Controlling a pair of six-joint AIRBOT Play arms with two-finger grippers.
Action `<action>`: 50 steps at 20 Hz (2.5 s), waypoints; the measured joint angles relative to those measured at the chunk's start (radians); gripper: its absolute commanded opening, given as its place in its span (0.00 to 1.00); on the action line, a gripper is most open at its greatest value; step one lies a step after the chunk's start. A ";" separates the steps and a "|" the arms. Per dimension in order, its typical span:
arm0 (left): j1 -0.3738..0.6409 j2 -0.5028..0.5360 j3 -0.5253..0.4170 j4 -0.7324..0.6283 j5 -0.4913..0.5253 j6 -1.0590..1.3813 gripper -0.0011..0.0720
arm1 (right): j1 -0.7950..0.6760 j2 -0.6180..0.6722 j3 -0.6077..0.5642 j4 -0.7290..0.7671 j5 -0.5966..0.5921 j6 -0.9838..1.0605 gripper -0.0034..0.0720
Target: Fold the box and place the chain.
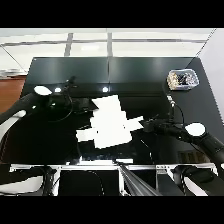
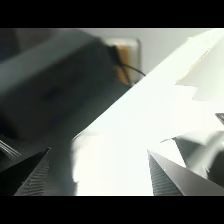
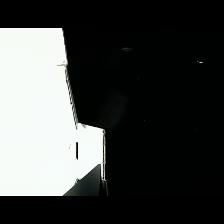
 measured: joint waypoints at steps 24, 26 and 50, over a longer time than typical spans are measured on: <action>-0.106 -0.111 0.260 0.192 -0.456 0.225 0.05 | -0.166 0.001 0.230 -0.300 0.208 0.002 0.97; -0.134 0.024 0.169 0.190 -0.346 0.279 0.05 | -0.222 0.001 0.302 -0.403 0.283 0.002 0.97; -0.367 0.080 -0.038 0.220 0.293 0.966 0.05 | 0.008 -0.028 0.101 -0.368 0.204 -0.766 0.97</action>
